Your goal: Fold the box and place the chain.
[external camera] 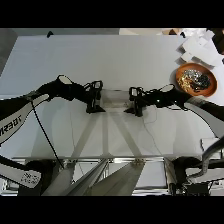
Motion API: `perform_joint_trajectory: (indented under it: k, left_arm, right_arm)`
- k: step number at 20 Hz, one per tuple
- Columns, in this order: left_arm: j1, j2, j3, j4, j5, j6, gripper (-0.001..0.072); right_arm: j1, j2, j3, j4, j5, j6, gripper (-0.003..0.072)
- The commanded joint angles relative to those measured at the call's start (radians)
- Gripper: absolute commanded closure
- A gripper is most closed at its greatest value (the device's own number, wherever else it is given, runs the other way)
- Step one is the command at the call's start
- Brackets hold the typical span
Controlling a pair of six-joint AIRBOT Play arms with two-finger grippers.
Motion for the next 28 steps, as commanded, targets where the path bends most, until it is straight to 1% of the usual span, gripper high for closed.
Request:
perform_joint_trajectory:
  k: [1, 26, 27, 28]
  left_arm:
    - [-0.001, -0.002, -0.001, 0.011, -0.003, -0.003, 0.0499]
    - [-0.001, -0.002, -0.001, 0.011, -0.003, -0.003, 0.0499]
    - [-0.001, -0.002, 0.0, 0.011, -0.003, -0.003, 0.0499]
    - [-0.001, -0.002, 0.0, 0.011, -0.003, -0.003, 0.0499]
  right_arm:
    - [0.0, 0.0, 0.001, 0.001, -0.001, -0.001, 0.0315]
    - [0.0, 0.0, 0.001, 0.005, 0.003, -0.001, 0.0315]
    - [0.0, 0.0, 0.001, 0.005, 0.003, -0.001, 0.0313]
    - [0.0, 0.0, 0.001, 0.005, 0.0, -0.001, 0.0272]
